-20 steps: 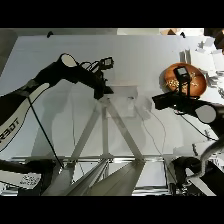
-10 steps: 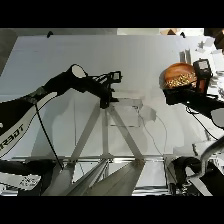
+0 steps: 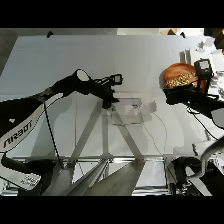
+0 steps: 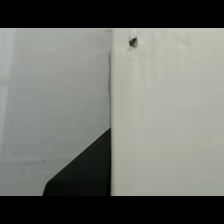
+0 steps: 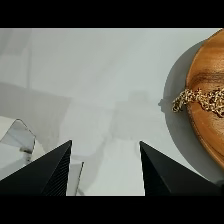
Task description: Fold the box and place the chain.
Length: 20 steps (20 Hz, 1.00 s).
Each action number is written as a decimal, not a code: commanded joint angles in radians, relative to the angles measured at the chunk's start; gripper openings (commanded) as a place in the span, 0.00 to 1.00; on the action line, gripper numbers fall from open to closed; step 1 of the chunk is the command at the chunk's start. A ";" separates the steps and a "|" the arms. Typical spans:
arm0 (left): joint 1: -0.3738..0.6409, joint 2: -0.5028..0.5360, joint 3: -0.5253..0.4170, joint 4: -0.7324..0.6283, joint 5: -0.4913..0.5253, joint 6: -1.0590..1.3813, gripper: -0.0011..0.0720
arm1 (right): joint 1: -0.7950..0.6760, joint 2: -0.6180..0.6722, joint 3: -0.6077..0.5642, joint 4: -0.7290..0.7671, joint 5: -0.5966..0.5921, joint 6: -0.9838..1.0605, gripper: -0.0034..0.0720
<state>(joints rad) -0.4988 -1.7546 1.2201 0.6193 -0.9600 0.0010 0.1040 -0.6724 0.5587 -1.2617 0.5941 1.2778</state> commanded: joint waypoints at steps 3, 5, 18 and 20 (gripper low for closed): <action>0.000 -0.018 0.000 0.003 0.006 0.002 0.02 | 0.000 0.001 0.000 0.000 0.000 0.000 0.66; 0.000 -0.018 0.000 0.003 0.006 0.002 0.02 | 0.000 0.001 0.000 0.000 0.000 -0.001 0.66; 0.108 0.023 0.000 -0.022 -0.050 0.169 0.02 | 0.000 0.001 0.000 0.002 -0.004 -0.053 0.66; 0.113 0.023 0.000 -0.021 -0.072 0.176 0.02 | 0.000 0.001 0.000 0.002 -0.004 -0.053 0.66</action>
